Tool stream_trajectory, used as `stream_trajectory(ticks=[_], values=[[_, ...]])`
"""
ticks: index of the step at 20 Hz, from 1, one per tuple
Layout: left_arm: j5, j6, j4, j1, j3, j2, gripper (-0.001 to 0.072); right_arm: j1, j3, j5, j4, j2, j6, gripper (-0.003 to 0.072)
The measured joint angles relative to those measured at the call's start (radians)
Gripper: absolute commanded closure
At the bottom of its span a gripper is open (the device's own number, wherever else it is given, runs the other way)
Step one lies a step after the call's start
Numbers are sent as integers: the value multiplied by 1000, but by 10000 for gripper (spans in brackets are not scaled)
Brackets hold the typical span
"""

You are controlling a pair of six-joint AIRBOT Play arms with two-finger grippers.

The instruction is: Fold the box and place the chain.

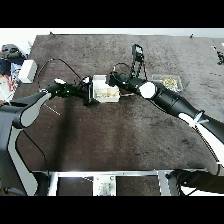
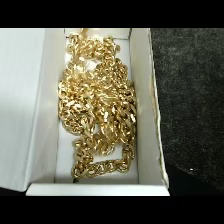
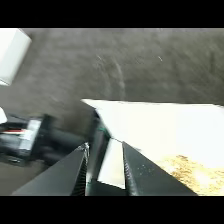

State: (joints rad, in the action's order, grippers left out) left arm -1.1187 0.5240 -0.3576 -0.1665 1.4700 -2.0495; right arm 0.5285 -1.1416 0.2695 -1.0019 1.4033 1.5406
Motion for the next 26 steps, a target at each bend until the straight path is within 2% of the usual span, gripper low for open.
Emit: stream_trajectory(ticks=[6, 9, 12, 13, 14, 17, 21, 22, 23, 24, 25, 26], values=[[0, 0, 0, 0, 0, 0, 363, -213, 21, 218, -117, 15, 0, 434], [0, 0, 0, 0, 0, 0, 363, -335, 79, 264, -145, 18, 11, 433], [0, 0, 0, 0, 0, 0, 363, -423, 145, 242, -151, 32, 34, 432], [0, 0, 0, 0, 0, 0, 363, -443, 158, 224, -144, 42, 41, 331], [0, 0, 0, 0, 0, 0, 363, -460, 166, 200, -136, 55, 42, 323], [0, 0, 0, 0, 0, 0, 363, -484, 167, 137, -95, 115, 49, 334], [0, 0, 0, 0, 0, 0, 363, -488, 100, 93, -56, 218, 52, 355], [0, 0, 0, 0, 0, 0, 363, -484, 80, 86, -50, 238, 51, 388], [0, 0, 0, 0, 0, 0, 363, -478, 61, 78, -44, 259, 51, 542], [0, 0, 0, 0, 0, 0, 363, -473, 47, 71, -41, 277, 52, 597], [0, 0, 0, 0, 0, 0, 363, -468, 37, 66, -36, 289, 53, 598], [0, 0, 0, 0, 0, 0, 363, -462, 30, 65, -33, 297, 53, 672]])
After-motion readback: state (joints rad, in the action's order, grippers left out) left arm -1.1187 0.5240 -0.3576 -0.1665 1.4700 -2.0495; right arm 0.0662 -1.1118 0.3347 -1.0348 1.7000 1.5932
